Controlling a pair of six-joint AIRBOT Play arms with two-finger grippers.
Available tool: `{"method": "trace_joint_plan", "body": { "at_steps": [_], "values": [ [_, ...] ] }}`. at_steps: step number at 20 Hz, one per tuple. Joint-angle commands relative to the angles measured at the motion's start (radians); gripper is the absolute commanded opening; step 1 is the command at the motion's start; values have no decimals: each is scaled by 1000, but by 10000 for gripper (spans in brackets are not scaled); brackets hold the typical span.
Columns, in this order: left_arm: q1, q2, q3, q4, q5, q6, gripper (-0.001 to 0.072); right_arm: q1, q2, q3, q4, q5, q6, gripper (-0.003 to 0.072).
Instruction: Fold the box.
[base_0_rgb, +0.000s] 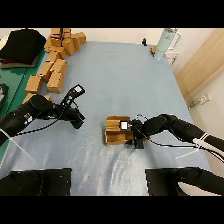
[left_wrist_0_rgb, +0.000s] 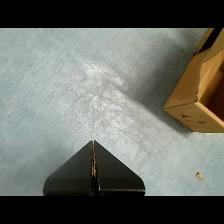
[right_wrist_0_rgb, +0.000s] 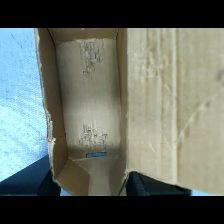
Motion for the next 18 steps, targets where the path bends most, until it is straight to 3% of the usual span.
{"method": "trace_joint_plan", "body": {
  "at_steps": [1,6,18],
  "values": [
    [-27,1,-3,-3,39,76,11,0,-1,0,0,0,0,488],
    [-97,0,-5,-1,144,94,11,0,-1,0,0,0,0,488],
    [-107,0,-5,6,159,96,11,0,-1,0,0,0,0,488]
  ]
}}
